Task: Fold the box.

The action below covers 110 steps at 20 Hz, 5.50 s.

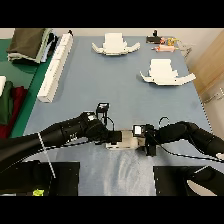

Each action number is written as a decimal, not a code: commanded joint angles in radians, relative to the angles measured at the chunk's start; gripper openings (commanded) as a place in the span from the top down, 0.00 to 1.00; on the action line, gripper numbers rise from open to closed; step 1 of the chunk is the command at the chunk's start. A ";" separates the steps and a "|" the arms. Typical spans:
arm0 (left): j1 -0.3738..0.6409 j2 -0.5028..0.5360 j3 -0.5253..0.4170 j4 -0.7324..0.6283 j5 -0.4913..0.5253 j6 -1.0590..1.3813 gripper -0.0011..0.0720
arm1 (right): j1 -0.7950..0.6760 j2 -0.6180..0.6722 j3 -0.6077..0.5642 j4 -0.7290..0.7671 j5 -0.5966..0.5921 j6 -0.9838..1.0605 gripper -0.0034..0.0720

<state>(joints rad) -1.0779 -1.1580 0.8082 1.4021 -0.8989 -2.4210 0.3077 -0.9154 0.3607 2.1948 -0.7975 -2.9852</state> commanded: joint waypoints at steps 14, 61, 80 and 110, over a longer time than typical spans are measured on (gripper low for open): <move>-0.053 -0.214 0.177 0.071 -0.178 -0.086 0.52 | 0.000 0.000 0.000 0.000 0.000 0.000 0.37; 0.515 0.409 -0.185 -0.327 -0.361 1.365 0.97 | 0.000 0.000 0.000 0.000 0.000 0.000 0.37; 0.360 0.162 -0.370 -0.774 0.265 2.481 0.03 | 0.000 0.000 0.000 0.000 0.000 0.000 0.37; 0.280 0.044 -0.398 -0.985 0.404 2.615 0.03 | 0.000 0.000 0.000 0.000 0.000 0.000 0.37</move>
<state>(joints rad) -0.7818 -1.1080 0.4095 0.4175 -0.5220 0.1928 0.3069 -0.9154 0.3607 2.1948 -0.7975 -2.9852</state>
